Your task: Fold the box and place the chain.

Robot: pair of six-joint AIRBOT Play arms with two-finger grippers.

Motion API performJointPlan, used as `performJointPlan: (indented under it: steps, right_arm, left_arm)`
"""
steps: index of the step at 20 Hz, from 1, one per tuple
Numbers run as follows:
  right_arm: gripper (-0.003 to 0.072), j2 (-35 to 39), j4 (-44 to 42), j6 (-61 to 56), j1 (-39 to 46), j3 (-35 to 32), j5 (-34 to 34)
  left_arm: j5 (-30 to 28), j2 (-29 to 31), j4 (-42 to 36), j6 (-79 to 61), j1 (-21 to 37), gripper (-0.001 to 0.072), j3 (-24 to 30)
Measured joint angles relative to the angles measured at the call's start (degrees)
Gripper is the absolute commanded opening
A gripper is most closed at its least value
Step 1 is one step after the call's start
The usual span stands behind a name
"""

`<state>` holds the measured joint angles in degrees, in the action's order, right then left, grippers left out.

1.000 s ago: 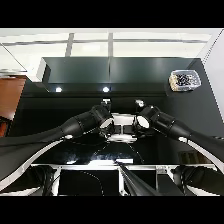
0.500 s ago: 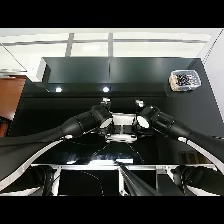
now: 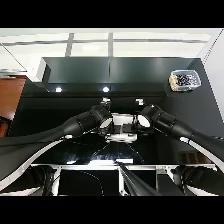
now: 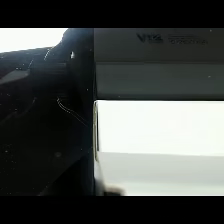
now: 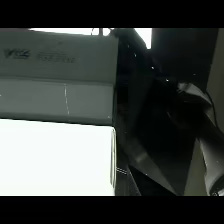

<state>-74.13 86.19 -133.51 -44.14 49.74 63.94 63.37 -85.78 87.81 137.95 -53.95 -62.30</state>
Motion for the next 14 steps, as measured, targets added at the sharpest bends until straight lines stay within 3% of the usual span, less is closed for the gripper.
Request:
performJointPlan:
  steps: [4,9,14]
  right_arm:
    - [0.0383,4.9,1.9,2.0,0.2,0.1,1.5]
    - [0.0383,17.9,6.6,6.4,2.8,0.1,4.0]
    - [0.0384,25.3,21.8,11.6,16.2,-0.5,3.4]
  left_arm:
    - [-0.1,0.0,0.0,0.0,0.0,0.0026,0.0]
    - [-0.1,0.0,0.0,0.0,0.0,0.0026,0.0]
    - [-0.1,0.0,0.0,0.1,0.0,0.0026,0.0]
